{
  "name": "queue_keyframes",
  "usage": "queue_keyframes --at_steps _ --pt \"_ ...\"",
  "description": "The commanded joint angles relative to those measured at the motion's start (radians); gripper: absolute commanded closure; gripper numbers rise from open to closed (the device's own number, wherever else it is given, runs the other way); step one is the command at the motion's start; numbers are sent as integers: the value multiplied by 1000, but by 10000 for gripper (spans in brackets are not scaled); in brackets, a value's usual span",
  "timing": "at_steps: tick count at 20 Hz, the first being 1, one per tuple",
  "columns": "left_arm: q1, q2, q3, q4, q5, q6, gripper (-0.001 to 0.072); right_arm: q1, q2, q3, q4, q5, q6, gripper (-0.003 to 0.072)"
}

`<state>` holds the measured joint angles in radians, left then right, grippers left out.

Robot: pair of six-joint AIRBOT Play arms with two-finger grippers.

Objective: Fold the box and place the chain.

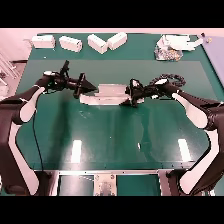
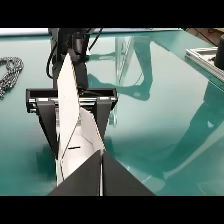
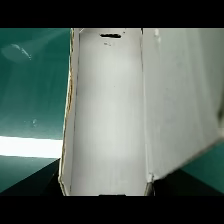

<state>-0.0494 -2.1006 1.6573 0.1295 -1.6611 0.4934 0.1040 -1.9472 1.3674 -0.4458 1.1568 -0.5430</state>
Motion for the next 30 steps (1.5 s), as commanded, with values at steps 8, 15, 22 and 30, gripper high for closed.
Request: queue_keyframes --at_steps 8,15,22,30 --pt "-47 42 -3 31 283 -137 695 0 1 0 0 0 0 210" --pt "-66 102 -2 89 411 -253 694 0 1 0 0 0 0 210" --pt "-139 102 -2 287 557 -392 693 0 1 0 0 0 0 210" --pt "-155 102 -2 366 674 -418 693 0 1 0 0 0 0 210"
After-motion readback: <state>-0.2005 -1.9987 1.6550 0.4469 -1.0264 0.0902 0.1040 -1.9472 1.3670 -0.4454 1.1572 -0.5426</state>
